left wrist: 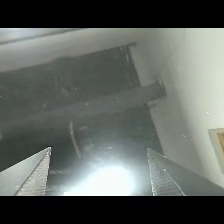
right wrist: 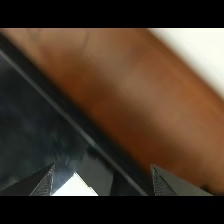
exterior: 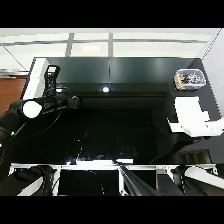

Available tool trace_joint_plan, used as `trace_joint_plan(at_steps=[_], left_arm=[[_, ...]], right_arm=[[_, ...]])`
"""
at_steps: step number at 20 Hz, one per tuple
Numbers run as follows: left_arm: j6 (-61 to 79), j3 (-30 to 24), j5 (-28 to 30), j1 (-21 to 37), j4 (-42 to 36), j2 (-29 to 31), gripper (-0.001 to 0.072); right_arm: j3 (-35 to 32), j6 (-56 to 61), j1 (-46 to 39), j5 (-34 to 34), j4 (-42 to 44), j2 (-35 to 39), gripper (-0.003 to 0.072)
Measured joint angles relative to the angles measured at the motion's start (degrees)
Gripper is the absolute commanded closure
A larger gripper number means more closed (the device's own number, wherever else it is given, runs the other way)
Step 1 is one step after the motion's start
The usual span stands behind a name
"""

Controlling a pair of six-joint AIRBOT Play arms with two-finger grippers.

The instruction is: Fold the box and place the chain.

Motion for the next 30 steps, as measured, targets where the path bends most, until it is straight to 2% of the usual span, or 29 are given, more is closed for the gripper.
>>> trace_joint_plan(at_steps=[3,6,7,8,10,11,15,21,25,30], left_arm=[[-0.1,0.0,-1.1,0.0,-0.7,0.0,-0.0002],[-0.5,0.0,-1.8,0.0,-1.1,0.0,-0.0002],[-0.7,0.0,-1.9,0.0,-1.2,0.0,-0.0001],[-0.8,0.0,-2.0,0.0,-1.3,0.0,-0.0001],[-1.1,0.0,-2.0,0.0,-1.3,0.0,-0.0001],[-1.1,0.0,-2.0,0.0,-1.3,0.0,-0.0001],[-1.3,0.0,-2.2,0.0,-1.3,0.0,-0.0001],[-1.4,0.0,-2.3,0.0,-1.3,0.0,-0.0001],[-1.4,-0.2,-2.1,0.0,-1.1,-0.1,-0.0001],[-1.5,-0.3,-2.0,0.0,-2.4,-1.9,-0.0001]], right_arm=[[7.5,-9.7,-2.5,13.8,4.9,-9.0,-0.0019],[11.5,-16.0,-2.8,21.8,7.0,-14.3,-0.0018],[12.2,-17.6,-2.6,23.4,7.1,-15.4,0.0017],[12.7,-19.0,-2.5,24.6,7.0,-16.3,0.024],[13.2,-21.0,-2.3,25.8,6.8,-17.3,0.0628],[13.4,-22.0,-2.2,26.2,6.7,-17.6,0.0665],[13.8,-25.8,-2.0,29.2,10.0,-17.8,0.0666],[10.6,-29.7,-0.8,32.7,24.7,-12.5,0.0666],[0.9,-31.0,1.7,29.9,31.6,-3.2,0.0666],[-20.3,-35.2,10.0,20.2,46.6,12.6,0.0666]])
